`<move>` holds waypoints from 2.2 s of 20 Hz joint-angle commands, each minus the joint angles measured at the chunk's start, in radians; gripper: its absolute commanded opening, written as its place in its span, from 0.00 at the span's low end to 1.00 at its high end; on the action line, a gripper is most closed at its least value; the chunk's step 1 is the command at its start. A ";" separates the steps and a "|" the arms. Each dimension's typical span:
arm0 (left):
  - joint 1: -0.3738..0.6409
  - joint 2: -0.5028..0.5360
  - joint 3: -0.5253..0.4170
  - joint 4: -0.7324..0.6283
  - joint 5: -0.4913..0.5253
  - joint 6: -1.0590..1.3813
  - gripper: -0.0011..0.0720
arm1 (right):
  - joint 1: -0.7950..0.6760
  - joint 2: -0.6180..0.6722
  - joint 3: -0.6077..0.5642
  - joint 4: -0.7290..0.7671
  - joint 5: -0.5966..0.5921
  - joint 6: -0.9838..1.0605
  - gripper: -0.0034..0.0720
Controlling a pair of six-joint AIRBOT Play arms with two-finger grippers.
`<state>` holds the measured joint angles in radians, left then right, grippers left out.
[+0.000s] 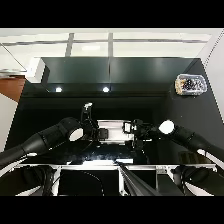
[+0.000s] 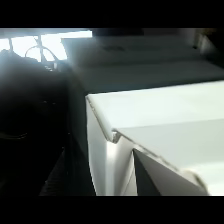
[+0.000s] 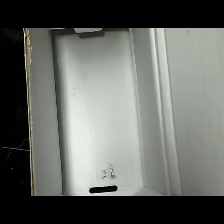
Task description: Fold the box and place the chain.
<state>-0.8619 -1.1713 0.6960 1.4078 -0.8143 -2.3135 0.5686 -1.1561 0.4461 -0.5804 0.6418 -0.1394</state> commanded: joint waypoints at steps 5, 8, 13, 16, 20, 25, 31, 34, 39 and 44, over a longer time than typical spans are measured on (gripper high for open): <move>-0.012 -0.100 0.121 0.084 -0.155 -0.074 0.68 | 0.001 0.000 0.000 0.000 0.001 0.000 0.80; -0.013 -0.136 0.156 0.098 -0.163 -0.074 0.67 | 0.001 0.000 0.000 0.000 0.001 0.000 0.80; -0.032 -0.149 0.159 0.099 -0.150 -0.074 0.40 | 0.001 0.000 0.000 0.000 0.001 0.000 0.80; -0.037 -0.151 0.159 0.098 -0.129 -0.076 0.39 | 0.001 0.000 0.000 0.000 0.001 0.000 0.80; -0.037 -0.163 0.159 0.098 -0.130 -0.078 0.39 | 0.001 0.000 0.000 0.000 0.001 0.000 0.80; -0.037 -0.173 0.159 0.090 -0.132 -0.082 0.39 | 0.001 0.000 0.000 0.000 0.001 0.000 0.80; -0.037 -0.174 0.159 0.079 -0.137 -0.100 0.29 | 0.001 0.000 0.000 0.000 0.001 0.000 0.80; -0.037 -0.174 0.159 0.072 -0.138 -0.100 0.06 | 0.001 0.000 0.000 0.000 0.001 0.000 0.80; -0.037 -0.174 0.168 0.072 -0.146 -0.099 0.07 | 0.001 0.000 0.000 0.000 0.001 0.000 0.80; -0.035 -0.174 0.215 0.103 -0.188 -0.099 0.45 | 0.001 0.000 0.000 0.000 0.001 0.000 0.80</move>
<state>-0.8978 -1.3449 0.8902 1.4891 -0.9783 -2.4130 0.5686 -1.1561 0.4461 -0.5808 0.6426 -0.1402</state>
